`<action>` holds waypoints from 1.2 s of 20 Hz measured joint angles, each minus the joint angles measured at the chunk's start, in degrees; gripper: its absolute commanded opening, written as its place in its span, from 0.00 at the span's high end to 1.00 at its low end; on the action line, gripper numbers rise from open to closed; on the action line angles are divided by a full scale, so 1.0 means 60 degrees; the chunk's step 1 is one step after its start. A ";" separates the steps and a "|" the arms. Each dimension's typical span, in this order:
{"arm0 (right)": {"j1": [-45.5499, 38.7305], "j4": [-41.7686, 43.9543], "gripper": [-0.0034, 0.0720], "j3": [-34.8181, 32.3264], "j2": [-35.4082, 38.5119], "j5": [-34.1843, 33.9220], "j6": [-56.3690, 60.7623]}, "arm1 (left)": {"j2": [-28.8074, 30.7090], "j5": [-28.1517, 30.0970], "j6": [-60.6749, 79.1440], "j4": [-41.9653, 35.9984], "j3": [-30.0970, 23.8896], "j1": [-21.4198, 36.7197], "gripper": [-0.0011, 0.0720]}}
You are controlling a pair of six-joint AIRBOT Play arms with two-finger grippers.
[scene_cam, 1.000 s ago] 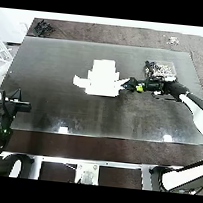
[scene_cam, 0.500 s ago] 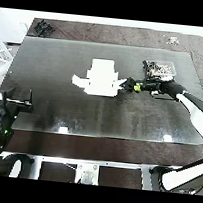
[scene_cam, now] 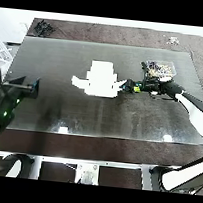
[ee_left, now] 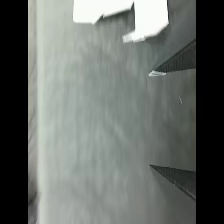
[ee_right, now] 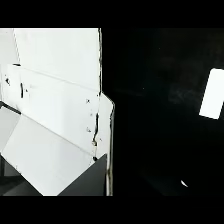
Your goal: Fold the box and place the chain.
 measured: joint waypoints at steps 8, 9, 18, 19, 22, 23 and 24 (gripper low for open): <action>0.0000 -0.0036 0.95 0.0025 -0.0004 0.0004 -0.0171 | -0.6688 -0.4091 -0.2688 0.2521 0.5559 -0.0004 0.12; 0.0000 -0.0036 0.95 0.0029 -0.0004 0.0004 -0.0175 | -0.7242 -0.4433 -0.3166 0.2976 0.6186 -0.0004 0.12; 0.0025 0.0178 0.95 0.0029 -0.0004 -0.0007 -0.0240 | -0.9129 -0.5472 -0.5362 0.5064 0.9464 0.0007 0.12; 0.0040 0.0193 0.95 0.0029 -0.0004 -0.0011 -0.0251 | -0.9344 -0.5665 -0.5617 0.5257 0.9755 0.0007 0.12; 0.0120 0.0211 0.95 0.0029 -0.0004 -0.0029 -0.0350 | -1.0167 -0.6277 -0.6269 0.5581 1.0706 -0.0055 0.12; 0.0160 0.0229 0.95 0.0029 -0.0004 -0.0062 -0.0382 | -1.0473 -0.6400 -0.6437 0.5635 1.1020 -0.0135 0.12; 0.0186 0.0266 0.95 0.0029 -0.0004 -0.0095 -0.0404 | -1.0765 -0.6557 -0.6546 0.5686 1.1315 -0.0233 0.12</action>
